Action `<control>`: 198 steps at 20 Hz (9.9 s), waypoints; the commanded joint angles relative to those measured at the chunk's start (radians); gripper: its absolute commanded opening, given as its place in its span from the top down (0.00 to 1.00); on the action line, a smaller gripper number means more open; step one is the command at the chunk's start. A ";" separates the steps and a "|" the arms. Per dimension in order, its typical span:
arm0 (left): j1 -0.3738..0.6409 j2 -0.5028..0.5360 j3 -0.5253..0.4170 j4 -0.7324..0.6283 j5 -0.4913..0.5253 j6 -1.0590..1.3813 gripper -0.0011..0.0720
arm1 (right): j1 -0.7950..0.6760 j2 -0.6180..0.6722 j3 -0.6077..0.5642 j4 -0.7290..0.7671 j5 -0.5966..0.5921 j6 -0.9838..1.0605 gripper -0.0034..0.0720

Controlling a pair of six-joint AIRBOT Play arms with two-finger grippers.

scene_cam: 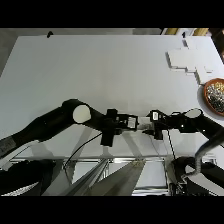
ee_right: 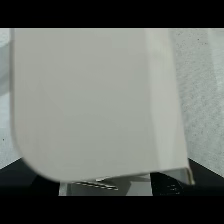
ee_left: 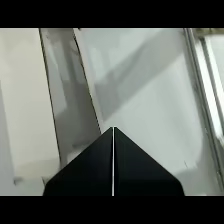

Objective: Fold the box and place the chain.

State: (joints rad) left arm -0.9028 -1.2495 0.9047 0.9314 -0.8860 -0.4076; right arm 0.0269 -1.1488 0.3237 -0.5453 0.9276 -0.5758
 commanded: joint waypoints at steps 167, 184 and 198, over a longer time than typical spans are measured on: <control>0.124 -0.001 -0.177 -0.164 0.203 -1.321 0.45 | 0.000 0.000 0.000 0.000 0.000 0.001 0.50; -0.002 -0.082 -0.082 0.117 0.220 -1.645 0.36 | 0.000 0.000 0.000 0.000 0.000 0.000 0.50; -0.060 -0.186 0.087 0.303 0.039 -1.880 0.38 | 0.000 0.000 0.000 0.000 0.000 0.000 0.50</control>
State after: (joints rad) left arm -0.9501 -1.4059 0.9504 1.2045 -0.7845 -2.2467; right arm 0.0265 -1.1488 0.3237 -0.5465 0.9279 -0.5777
